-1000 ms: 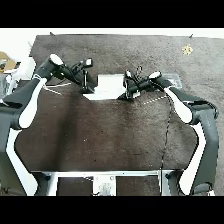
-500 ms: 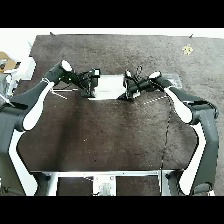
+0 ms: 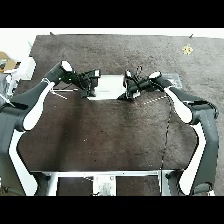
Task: Fold the box and place the chain.
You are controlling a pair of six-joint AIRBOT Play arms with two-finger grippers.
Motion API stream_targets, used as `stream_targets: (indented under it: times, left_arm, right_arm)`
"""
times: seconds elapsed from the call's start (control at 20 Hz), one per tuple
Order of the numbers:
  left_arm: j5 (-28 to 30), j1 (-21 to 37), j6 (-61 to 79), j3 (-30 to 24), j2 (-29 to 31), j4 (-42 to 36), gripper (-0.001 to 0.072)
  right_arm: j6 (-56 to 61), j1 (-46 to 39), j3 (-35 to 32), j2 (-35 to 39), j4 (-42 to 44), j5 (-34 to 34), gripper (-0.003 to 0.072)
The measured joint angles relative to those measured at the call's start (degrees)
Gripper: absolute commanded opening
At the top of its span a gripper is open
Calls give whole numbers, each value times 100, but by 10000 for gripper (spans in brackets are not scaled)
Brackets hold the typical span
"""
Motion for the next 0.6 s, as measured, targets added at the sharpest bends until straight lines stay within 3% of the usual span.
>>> stream_targets:
  times: [0.6]
  left_arm:
    - [85,-9,-105,-120,0,-846,165]
  right_arm:
    - [0,0,0,0,-2,-2,439]
